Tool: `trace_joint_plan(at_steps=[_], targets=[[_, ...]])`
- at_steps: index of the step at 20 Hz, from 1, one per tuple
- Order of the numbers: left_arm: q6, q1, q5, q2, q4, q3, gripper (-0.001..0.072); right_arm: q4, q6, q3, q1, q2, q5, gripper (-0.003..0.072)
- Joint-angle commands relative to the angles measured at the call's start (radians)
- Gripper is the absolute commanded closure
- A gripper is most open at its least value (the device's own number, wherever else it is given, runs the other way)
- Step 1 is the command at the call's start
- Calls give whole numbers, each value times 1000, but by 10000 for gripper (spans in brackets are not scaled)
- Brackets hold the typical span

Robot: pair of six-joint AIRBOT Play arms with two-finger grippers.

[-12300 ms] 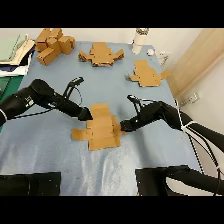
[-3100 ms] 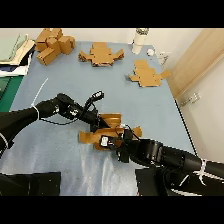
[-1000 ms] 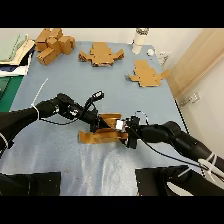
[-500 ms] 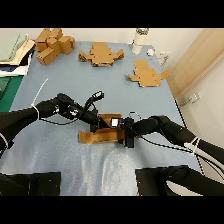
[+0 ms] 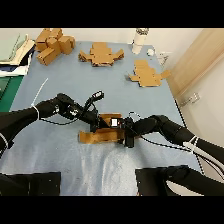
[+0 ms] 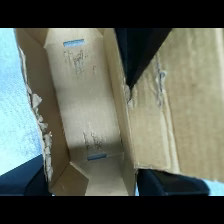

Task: Fold the box.

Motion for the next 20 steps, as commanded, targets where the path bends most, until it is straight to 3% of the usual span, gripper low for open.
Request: trace_joint_plan(at_steps=[1, 13, 15, 18, 20], targets=[[0, 0, 0, 0, 1, 0, 696, -1, 0, 1, 0, 0, 1, -27], [0, 0, 0, 0, 0, 0, 696, -19, 11, 0, 0, -5, 1, -6], [0, 0, 0, 0, 0, 0, 696, -54, 19, -2, -1, -6, -2, 74], [0, 0, 0, 0, 0, 0, 696, -70, 27, -2, 0, -9, -2, 77], [0, 0, 0, 0, 1, 0, 696, -70, 42, -2, 0, -9, -2, 174]])
